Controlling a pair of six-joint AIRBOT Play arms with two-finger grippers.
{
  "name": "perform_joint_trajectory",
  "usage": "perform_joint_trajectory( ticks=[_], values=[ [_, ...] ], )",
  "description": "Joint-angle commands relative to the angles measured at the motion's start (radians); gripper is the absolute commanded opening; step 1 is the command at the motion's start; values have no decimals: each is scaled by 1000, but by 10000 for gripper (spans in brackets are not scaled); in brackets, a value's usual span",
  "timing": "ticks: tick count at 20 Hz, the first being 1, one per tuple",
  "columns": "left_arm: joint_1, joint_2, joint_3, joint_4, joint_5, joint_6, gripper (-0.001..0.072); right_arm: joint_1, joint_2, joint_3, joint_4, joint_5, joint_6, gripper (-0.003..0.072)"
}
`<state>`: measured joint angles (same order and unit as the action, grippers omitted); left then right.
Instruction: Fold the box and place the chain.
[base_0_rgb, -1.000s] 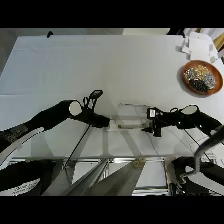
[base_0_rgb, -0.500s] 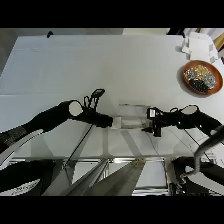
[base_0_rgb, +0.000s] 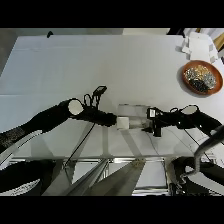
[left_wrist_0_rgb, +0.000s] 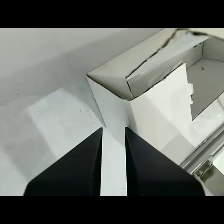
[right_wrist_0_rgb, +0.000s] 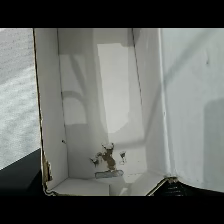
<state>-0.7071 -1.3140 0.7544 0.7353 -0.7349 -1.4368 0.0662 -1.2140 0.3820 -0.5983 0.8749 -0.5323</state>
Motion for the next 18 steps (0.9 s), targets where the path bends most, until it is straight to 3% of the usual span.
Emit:
perform_joint_trajectory(
  ticks=[1,6,9,18],
  values=[
    [0,2,4,-5,-8,0,160,0,0,0,0,0,0,294],
    [-2,2,4,-22,-10,0,162,0,0,0,0,0,0,294],
    [-2,2,4,-23,-9,0,215,0,0,0,0,0,0,294],
    [-1,2,4,-25,-9,-3,224,0,0,0,0,0,0,294]
  ],
)
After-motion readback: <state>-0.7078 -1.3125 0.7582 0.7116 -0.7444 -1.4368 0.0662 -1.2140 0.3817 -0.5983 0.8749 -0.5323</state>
